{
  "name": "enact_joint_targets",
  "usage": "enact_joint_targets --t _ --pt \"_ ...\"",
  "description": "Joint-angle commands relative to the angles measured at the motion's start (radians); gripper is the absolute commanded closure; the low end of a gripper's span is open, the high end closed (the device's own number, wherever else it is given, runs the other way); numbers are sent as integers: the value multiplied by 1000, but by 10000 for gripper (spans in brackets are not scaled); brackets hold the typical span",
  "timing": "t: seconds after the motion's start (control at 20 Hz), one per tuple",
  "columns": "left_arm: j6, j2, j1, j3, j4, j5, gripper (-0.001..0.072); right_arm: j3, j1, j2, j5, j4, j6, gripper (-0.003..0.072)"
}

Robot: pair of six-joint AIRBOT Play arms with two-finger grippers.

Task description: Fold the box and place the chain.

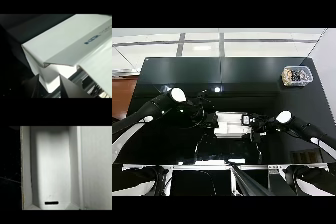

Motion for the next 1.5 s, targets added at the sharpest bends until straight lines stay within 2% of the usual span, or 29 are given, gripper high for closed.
enact_joint_targets --t 0.0,0.45,0.65,0.85,1.0,1.1,1.2,1.45 --pt "-91 1 -42 23 74 13 397 -1 0 0 0 0 0 620" --pt "-273 0 -109 26 250 18 397 -1 0 0 0 0 0 620" --pt "-354 0 -135 26 308 53 397 -1 0 0 0 0 0 620" --pt "-554 -12 -212 47 450 85 397 -1 0 0 0 0 0 620" --pt "-676 -32 -286 110 618 50 397 -1 0 0 0 0 0 620" --pt "-734 -50 -322 153 679 19 398 -1 0 0 0 0 0 620" --pt "-799 -76 -349 181 698 8 398 -1 0 0 0 0 0 620" --pt "-921 -107 -366 182 680 32 397 -1 0 0 0 0 0 620"
